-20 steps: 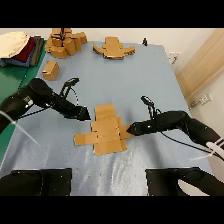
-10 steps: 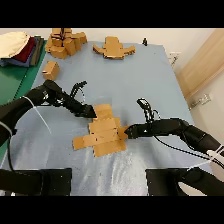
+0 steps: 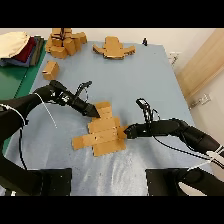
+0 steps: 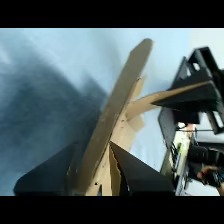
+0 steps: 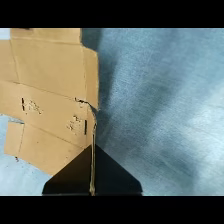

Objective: Fold the box.

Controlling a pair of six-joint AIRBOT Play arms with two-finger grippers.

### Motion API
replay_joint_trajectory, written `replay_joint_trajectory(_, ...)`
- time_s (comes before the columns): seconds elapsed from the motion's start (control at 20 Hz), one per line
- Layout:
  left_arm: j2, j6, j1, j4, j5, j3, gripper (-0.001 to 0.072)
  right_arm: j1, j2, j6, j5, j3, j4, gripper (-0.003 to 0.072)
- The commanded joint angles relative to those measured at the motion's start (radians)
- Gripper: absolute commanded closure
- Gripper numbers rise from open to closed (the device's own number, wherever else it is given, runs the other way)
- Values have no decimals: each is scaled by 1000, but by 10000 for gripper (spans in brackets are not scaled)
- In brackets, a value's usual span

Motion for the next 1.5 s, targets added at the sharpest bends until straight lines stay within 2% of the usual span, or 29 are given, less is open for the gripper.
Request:
replay_joint_trajectory(0.0,-14,54,0,-25,-93,16,414,1,-10,1,3,0,-6,682)
replay_joint_trajectory(0.2,-31,59,0,-24,-103,16,417,1,-17,1,3,0,-6,682)
replay_joint_trajectory(0.3,-31,63,0,-25,-93,18,554,1,-17,1,2,0,-6,682)
replay_joint_trajectory(0.4,-31,66,0,-25,-92,18,555,1,-17,1,2,0,-6,683)
replay_joint_trajectory(0.5,-31,69,0,-24,-93,18,695,1,-17,1,3,0,-6,682)
replay_joint_trajectory(0.6,-31,93,0,-25,-92,18,696,1,-17,1,4,0,-6,662)
replay_joint_trajectory(0.7,-29,103,0,-29,-66,18,697,-3,-16,19,14,0,-7,466)
replay_joint_trajectory(0.75,-29,108,0,-37,-60,21,697,-10,-16,30,19,1,-8,443)
replay_joint_trajectory(0.9,-17,168,-13,-39,-53,48,700,-81,-8,146,6,35,-98,443)
replay_joint_trajectory(1.0,24,200,-35,-35,-6,51,701,-154,13,227,-25,84,-190,443)
replay_joint_trajectory(1.25,178,294,-162,38,171,29,702,-335,77,264,-98,211,-269,443)
replay_joint_trajectory(1.45,274,404,-299,65,320,-33,702,-374,74,296,-122,218,-270,466)
